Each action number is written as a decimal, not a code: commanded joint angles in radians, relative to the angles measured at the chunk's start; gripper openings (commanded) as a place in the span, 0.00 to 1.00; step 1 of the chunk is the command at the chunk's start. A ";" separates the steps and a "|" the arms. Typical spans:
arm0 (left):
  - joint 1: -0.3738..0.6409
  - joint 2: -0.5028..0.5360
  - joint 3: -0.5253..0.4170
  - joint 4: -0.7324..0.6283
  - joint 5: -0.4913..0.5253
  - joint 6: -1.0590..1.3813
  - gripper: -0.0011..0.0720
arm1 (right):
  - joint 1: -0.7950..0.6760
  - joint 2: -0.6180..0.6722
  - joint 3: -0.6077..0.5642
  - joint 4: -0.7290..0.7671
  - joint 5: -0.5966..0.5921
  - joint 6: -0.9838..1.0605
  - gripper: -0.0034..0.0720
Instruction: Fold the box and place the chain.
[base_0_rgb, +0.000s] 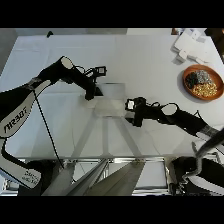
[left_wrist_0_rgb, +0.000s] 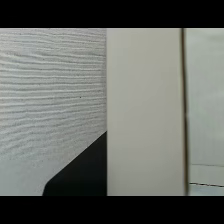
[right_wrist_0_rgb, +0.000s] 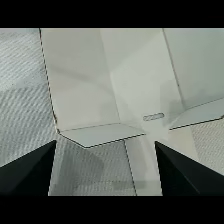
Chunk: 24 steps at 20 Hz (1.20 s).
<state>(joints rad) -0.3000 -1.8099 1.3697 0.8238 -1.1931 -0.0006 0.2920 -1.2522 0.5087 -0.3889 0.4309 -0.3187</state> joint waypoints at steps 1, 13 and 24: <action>0.000 0.000 0.000 0.000 0.000 0.000 0.03 | 0.004 -0.039 0.007 0.072 -0.014 0.003 0.97; 0.000 0.000 0.000 0.000 0.000 0.000 0.03 | 0.004 -0.043 0.092 0.158 -0.114 0.144 0.97; 0.000 0.000 0.000 0.000 0.000 0.000 0.03 | -0.045 -0.060 0.177 -0.271 0.068 0.497 0.97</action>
<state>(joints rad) -0.3000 -1.8099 1.3697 0.8234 -1.1923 -0.0010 0.2733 -1.3018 0.6594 -0.5777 0.4076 0.1242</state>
